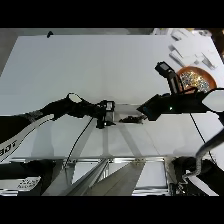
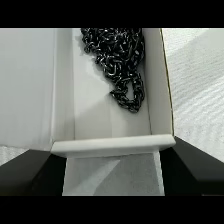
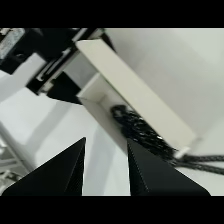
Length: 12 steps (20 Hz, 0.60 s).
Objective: Fold the box and place the chain.
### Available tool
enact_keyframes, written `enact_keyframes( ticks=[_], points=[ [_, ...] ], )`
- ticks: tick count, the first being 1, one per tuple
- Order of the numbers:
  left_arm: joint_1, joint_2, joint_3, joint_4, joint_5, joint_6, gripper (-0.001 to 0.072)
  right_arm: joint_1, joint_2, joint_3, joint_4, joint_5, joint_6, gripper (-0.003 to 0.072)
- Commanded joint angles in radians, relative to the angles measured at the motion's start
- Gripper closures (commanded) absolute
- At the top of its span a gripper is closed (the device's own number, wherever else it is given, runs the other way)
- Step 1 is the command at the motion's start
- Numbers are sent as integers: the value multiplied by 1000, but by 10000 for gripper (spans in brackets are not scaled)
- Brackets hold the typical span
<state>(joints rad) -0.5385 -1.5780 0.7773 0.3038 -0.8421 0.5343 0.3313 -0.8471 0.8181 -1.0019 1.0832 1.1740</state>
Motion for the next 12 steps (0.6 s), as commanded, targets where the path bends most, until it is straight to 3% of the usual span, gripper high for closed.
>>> enact_keyframes(
  ticks=[1, 4, 10, 12],
  points=[
    [1, 0, 1, 0, 0, 0, 506, -28, -3, 59, -247, 32, 170, 542],
    [1, 0, 1, 0, 0, 0, 506, -130, -36, 58, -282, 32, 215, 666],
    [1, 0, 1, 0, 0, 0, 506, -180, -235, 54, -285, 15, 243, 651],
    [1, 0, 1, 0, 0, 0, 507, -165, -317, 41, -285, -15, 243, 372]
  ],
)
